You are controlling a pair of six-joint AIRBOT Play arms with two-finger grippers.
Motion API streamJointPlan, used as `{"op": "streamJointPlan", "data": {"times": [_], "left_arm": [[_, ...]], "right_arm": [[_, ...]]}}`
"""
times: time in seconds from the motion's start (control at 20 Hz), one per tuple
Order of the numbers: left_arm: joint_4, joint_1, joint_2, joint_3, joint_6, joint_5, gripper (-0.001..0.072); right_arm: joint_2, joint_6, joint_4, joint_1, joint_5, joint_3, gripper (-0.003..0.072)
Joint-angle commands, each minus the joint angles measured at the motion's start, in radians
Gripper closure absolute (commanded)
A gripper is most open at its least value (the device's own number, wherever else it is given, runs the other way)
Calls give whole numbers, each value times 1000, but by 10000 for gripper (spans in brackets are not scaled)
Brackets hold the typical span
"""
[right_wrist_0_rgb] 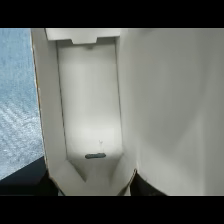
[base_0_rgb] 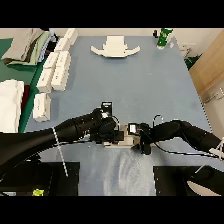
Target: Fold the box.
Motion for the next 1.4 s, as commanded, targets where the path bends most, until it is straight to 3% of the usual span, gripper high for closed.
{"op": "streamJointPlan", "data": {"times": [0.0,0.25,0.6,0.7,0.75,1.1,1.15,1.2,1.25,1.35], "left_arm": [[13,1,-14,2,-6,-35,403],[3,-1,-80,2,-20,-34,415],[62,-1,-82,14,-91,-22,424],[73,-1,-82,14,-105,-17,665],[72,-1,-82,14,-111,-11,692],[69,-1,-80,14,-128,-24,687],[69,-1,-80,16,-122,-26,448],[69,-1,-80,18,-124,-32,154],[68,1,-79,21,-123,-46,107],[71,1,-78,32,-122,-74,106]], "right_arm": [[0,0,-1,0,0,0,237],[0,0,-1,0,0,0,237],[0,0,-1,0,0,0,237],[0,0,-1,0,0,0,237],[0,0,-1,0,0,0,237],[0,0,-1,0,0,0,237],[0,0,-1,0,0,0,237],[0,0,-1,0,0,0,237],[0,0,-1,0,0,0,237],[0,0,-1,0,0,0,238]]}}
